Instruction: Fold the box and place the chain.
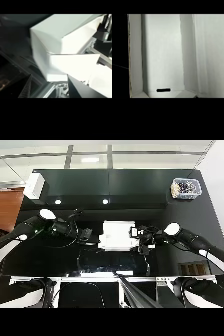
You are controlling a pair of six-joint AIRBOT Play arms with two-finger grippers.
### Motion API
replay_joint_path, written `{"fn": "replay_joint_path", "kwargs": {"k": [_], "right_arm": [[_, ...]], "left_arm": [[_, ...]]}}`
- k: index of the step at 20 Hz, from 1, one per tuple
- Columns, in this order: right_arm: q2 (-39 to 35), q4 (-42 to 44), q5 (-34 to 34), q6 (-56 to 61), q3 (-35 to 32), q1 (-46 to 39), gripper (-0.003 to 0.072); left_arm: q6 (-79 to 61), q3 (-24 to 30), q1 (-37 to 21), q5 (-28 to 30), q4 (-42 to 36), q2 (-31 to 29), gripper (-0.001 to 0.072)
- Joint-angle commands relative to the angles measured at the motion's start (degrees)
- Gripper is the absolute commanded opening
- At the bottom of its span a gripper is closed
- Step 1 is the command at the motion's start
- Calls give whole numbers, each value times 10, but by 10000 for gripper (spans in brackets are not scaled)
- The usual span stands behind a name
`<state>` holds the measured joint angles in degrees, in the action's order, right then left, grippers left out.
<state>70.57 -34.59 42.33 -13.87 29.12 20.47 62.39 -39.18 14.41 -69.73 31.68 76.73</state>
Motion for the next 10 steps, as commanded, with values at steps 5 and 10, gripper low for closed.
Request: {"fn": "replay_joint_path", "kwargs": {"k": [5,10], "right_arm": [[0,0,0,0,0,1,410],[0,0,0,0,0,1,410]], "left_arm": [[108,-57,54,25,32,-1,512],[145,-73,82,33,71,-1,512]]}}
